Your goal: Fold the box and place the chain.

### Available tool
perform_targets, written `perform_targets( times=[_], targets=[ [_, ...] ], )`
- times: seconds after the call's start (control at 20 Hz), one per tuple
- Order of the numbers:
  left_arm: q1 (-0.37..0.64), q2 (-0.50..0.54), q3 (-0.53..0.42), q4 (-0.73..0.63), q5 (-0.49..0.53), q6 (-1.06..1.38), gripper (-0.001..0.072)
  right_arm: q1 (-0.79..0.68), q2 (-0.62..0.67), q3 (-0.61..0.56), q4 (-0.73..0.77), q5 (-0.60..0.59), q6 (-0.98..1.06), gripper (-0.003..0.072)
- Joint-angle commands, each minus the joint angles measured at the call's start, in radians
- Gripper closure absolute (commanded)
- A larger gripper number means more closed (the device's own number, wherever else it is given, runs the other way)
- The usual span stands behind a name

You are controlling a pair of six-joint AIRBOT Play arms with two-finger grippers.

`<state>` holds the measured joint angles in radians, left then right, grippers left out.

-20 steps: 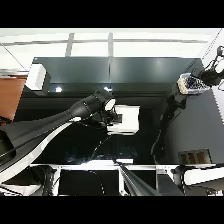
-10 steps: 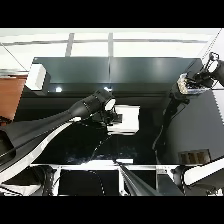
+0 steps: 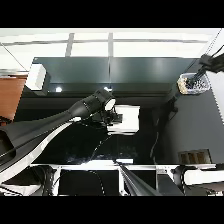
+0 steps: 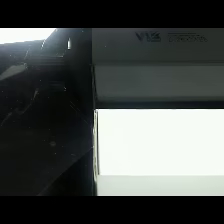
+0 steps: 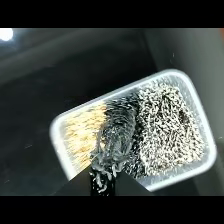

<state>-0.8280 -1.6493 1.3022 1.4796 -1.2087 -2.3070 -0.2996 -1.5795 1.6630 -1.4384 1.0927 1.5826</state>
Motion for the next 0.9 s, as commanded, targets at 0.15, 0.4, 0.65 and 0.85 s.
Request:
perform_targets(
  times=[0.15,0.4,0.65,0.85],
  targets=[
    [0.001,0.000,0.001,-0.003,0.002,0.000,0.0681,0.001,0.315,0.010,0.052,0.037,-0.106,0.0678],
    [0.001,0.000,0.001,-0.003,0.004,0.000,0.0682,0.001,0.476,0.010,0.203,0.029,-0.141,0.0679],
    [0.001,0.000,0.001,-0.003,0.004,0.000,0.0682,0.001,0.593,0.010,0.372,0.031,-0.167,0.0678],
    [0.001,0.000,0.001,-0.003,0.004,0.000,0.0681,0.002,0.635,0.010,0.533,0.123,-0.192,0.0679]
  ],
)
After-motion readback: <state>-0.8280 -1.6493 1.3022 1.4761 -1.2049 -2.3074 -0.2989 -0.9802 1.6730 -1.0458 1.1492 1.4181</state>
